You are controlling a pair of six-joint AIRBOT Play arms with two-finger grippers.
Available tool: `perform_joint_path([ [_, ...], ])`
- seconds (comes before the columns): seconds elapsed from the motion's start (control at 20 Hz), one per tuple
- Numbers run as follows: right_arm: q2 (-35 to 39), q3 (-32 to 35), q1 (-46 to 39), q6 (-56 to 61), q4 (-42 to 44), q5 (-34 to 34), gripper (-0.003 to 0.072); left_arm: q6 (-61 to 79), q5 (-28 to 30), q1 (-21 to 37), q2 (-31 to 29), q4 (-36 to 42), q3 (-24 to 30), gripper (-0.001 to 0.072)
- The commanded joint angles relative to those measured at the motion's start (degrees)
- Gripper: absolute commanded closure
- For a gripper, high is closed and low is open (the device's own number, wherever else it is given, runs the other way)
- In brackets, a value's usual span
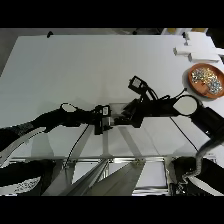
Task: Fold the box and place the chain.
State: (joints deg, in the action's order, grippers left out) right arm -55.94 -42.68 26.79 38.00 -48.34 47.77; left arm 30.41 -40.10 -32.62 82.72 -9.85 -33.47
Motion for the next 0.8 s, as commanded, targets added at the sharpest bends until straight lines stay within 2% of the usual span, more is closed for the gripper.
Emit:
perform_joint_path([
  [0.0,0.57,-5.22,-7.69,1.09,-11.63,7.52,0.0491,0.02,0.0,0.02,-0.04,-0.02,0.0,0.0621],
  [0.05,0.57,-5.73,-10.93,1.6,-14.01,8.46,0.0499,0.02,0.02,0.02,-0.04,-0.02,0.0,0.0621],
  [0.15,-0.13,-5.7,-16.31,6.56,-19.91,8.85,0.0635,0.02,0.02,0.02,-0.04,-0.02,0.0,0.0621],
  [0.3,-4.0,-5.68,-21.38,14.97,-28.26,8.72,0.0669,0.02,0.0,0.02,-0.04,-0.02,0.0,0.0621],
  [0.45,-9.81,-5.68,-22.38,30.21,-35.17,7.28,0.067,0.02,0.0,0.02,-0.04,-0.02,0.0,0.0621],
  [0.55,-13.7,-5.66,-22.38,35.71,-36.61,6.73,0.0668,0.02,0.0,0.02,-0.04,-0.02,0.0,0.0621],
  [0.6,-15.43,-5.66,-22.38,36.59,-36.61,6.36,0.0637,0.02,0.0,0.02,-0.04,-0.02,0.0,0.0621],
  [0.75,-19.17,-5.53,-22.38,37.27,-36.59,4.57,0.0437,0.02,0.0,0.02,-0.04,-0.02,0.0,0.0621],
])
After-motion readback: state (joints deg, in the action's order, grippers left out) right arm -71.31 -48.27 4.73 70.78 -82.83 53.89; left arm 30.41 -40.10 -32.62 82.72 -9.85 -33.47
